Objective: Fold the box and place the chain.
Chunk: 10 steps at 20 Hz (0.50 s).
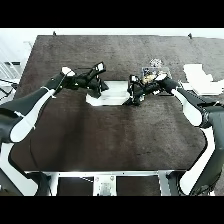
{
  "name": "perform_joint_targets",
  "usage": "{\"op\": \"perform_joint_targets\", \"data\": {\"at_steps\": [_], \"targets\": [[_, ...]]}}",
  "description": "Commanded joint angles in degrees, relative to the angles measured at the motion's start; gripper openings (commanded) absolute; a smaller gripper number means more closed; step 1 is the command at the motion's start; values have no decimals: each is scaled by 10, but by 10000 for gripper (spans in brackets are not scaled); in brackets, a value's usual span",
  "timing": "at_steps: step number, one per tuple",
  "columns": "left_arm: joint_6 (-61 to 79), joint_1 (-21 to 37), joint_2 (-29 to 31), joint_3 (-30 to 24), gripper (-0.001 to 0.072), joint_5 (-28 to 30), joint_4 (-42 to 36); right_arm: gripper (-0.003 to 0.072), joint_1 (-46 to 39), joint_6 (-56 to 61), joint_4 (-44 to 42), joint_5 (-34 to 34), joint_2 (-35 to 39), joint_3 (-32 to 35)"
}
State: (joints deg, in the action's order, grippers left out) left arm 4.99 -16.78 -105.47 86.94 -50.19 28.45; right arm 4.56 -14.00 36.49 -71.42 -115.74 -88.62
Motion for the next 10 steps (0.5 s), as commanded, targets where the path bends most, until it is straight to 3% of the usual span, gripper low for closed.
{"op": "perform_joint_targets", "data": {"at_steps": [1,10], "targets": [[-15,10,-13,29,14,15,-15,584,0,0,0,0,0,0],[-13,-1,-55,29,15,16,-21,584,0,0,0,0,0,0]]}}
